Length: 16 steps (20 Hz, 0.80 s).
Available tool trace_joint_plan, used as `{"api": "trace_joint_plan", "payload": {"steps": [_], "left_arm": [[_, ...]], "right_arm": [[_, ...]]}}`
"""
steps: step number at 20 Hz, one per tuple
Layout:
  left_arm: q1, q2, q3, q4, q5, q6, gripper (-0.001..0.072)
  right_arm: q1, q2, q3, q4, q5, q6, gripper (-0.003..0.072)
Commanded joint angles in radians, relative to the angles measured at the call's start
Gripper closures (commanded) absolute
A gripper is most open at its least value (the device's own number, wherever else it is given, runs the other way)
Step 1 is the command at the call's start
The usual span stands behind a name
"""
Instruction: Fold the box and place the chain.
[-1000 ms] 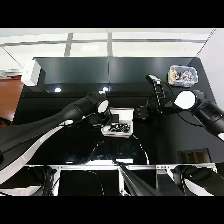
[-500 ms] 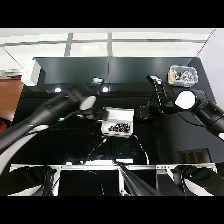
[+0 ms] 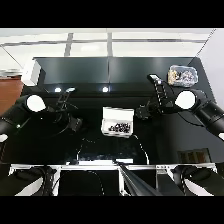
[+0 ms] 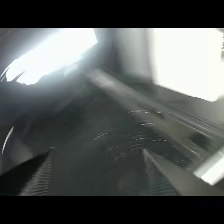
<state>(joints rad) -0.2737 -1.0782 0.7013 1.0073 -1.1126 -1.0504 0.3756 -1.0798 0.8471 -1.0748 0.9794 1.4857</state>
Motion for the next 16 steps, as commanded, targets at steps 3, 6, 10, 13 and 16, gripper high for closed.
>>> {"api": "trace_joint_plan", "payload": {"steps": [3,6,10,13,16], "left_arm": [[-0.012,-0.081,-0.095,-0.383,0.073,1.228,-0.0004],[-0.077,-0.129,-0.092,-0.384,0.218,1.401,-0.0004],[-0.082,-0.21,-0.064,-0.421,0.249,1.412,-0.0003],[-0.084,-0.262,-0.048,-0.479,0.237,1.425,-0.0002],[-0.083,-0.267,-0.041,-0.484,0.236,1.424,-0.0002]], "right_arm": [[0.0,0.001,0.001,0.0,-0.002,0.046,0.0367],[0.0,0.001,0.001,0.0,0.006,0.071,0.0367],[0.001,0.001,0.001,0.001,0.006,0.082,0.0367],[0.001,0.001,0.001,0.002,0.005,0.082,0.0367],[0.001,0.001,0.001,0.004,0.005,0.082,0.0367]]}}
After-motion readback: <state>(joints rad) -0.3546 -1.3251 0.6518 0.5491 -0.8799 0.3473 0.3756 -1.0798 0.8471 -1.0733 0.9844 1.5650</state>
